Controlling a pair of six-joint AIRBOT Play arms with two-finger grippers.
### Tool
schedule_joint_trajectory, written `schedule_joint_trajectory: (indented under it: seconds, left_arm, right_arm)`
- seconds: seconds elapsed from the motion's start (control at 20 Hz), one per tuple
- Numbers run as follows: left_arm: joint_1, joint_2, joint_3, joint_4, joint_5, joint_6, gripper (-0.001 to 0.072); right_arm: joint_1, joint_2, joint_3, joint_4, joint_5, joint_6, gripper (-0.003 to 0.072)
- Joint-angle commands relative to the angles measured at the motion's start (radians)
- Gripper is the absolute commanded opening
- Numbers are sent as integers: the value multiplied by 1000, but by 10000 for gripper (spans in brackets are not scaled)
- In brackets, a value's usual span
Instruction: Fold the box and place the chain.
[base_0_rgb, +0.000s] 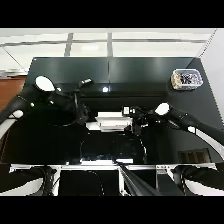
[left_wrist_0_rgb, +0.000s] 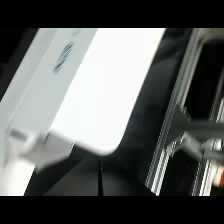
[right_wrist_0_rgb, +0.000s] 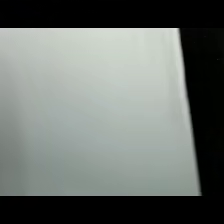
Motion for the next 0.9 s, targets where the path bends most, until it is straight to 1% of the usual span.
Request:
schedule_joint_trajectory:
  seconds: [0.0, 0.05, 0.1, 0.15, 0.25, 0.35, 0.5, 0.6, 0.65, 0.75, 0.8, 0.85]
  left_arm:
    - [-74, 6, -62, -165, 313, 18, 24]
    - [-74, 5, -62, -179, 425, 10, 24]
    - [-74, 0, -62, -171, 505, -2, 24]
    - [-74, -12, -62, -151, 541, -2, 24]
    - [-75, -52, -62, -78, 531, -8, 24]
    - [-74, -100, -62, -38, 512, -32, 24]
    - [-75, -149, -62, -39, 509, -35, 24]
    - [-74, -166, -62, -38, 470, -54, 24]
    - [-74, -166, -61, -33, 444, -52, 24]
    - [-53, -122, -47, 48, 409, -54, 23]
    - [-29, -73, -41, 90, 407, -64, 22]
    - [6, -13, -41, 104, 409, -82, 23]
  right_arm:
    - [0, 0, -1, -1, -2, 0, 483]
    - [0, 0, -1, -1, -2, 0, 483]
    - [0, 0, -1, -1, -2, 0, 483]
    - [0, 0, -1, -1, -2, 0, 483]
    - [0, 0, -1, -1, -5, 3, 483]
    - [0, 0, -1, -1, -5, 3, 483]
    - [0, 0, -1, -1, -5, 3, 483]
    - [0, 0, -1, -1, -5, 3, 483]
    - [0, 0, -1, -1, -5, 3, 483]
    - [0, 0, -1, -1, -5, 3, 483]
    - [0, 0, -1, -1, -5, 3, 483]
    - [0, 0, -1, -1, -5, 3, 483]
